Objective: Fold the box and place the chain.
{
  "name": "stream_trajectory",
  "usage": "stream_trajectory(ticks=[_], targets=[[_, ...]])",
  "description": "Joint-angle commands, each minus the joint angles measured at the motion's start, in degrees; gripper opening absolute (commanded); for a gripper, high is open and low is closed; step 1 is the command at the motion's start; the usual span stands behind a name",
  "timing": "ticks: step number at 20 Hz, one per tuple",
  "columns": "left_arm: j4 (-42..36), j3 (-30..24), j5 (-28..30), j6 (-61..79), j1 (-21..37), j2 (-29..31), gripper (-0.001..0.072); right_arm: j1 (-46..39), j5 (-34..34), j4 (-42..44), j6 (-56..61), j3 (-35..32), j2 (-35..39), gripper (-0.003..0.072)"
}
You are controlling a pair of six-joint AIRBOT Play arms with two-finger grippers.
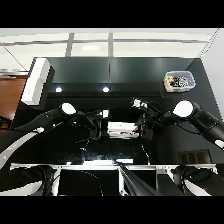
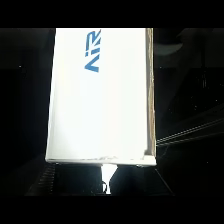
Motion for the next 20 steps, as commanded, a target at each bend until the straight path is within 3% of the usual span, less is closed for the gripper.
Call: stream_trajectory(ticks=[1, 4, 5, 20], targets=[[-0.04, 0.04, 0.02, -0.02, -0.04, -0.02, 0.0377, 0.00, -0.02, -0.39, 0.11, -0.11, 0.02, 0.0285], [-0.04, 0.04, 0.02, -0.02, -0.04, -0.02, 0.0378, 0.00, 0.02, -0.42, 0.11, -0.11, 0.02, 0.0287], [-0.04, 0.04, 0.02, -0.02, -0.04, -0.02, 0.0378, 0.00, 0.02, -0.39, 0.11, -0.11, 0.02, 0.0333], [-0.04, 0.04, 0.00, -0.02, -0.04, -0.02, 0.0377, 0.00, -0.48, -2.93, 0.11, -0.15, 0.00, 0.0333]])
